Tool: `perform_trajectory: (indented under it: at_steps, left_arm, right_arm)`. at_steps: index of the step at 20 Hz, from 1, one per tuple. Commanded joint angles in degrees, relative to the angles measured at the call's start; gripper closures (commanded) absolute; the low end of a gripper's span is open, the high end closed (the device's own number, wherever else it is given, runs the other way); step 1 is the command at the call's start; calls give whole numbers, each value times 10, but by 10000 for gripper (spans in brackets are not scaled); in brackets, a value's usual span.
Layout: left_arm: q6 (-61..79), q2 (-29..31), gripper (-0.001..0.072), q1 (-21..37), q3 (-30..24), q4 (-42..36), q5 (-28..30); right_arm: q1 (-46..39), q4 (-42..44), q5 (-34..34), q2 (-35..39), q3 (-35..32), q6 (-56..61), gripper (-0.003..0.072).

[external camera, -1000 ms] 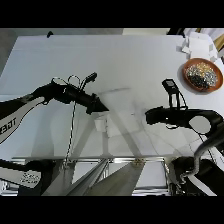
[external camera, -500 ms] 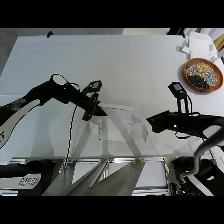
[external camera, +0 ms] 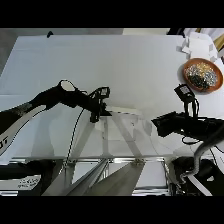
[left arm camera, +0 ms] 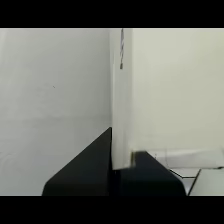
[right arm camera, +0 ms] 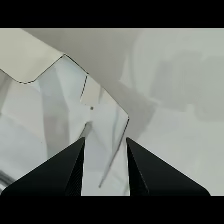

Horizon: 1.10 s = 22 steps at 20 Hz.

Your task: Fold the box and place the chain.

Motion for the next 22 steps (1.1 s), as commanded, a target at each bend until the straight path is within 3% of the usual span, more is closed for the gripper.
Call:
perform_trajectory:
  at_steps: [1, 8, 22]
  left_arm:
    - [19, -2, 709, -4, -2, -36, 38]
    - [40, -48, 708, -4, -2, -65, 52]
    - [66, -50, 704, -29, -2, -33, 73]
  right_arm:
    - [0, -4, -14, 2, -1, -5, 384]
    - [0, -5, -41, 1, -2, -6, 384]
    - [0, -5, -41, 1, -2, -19, 385]
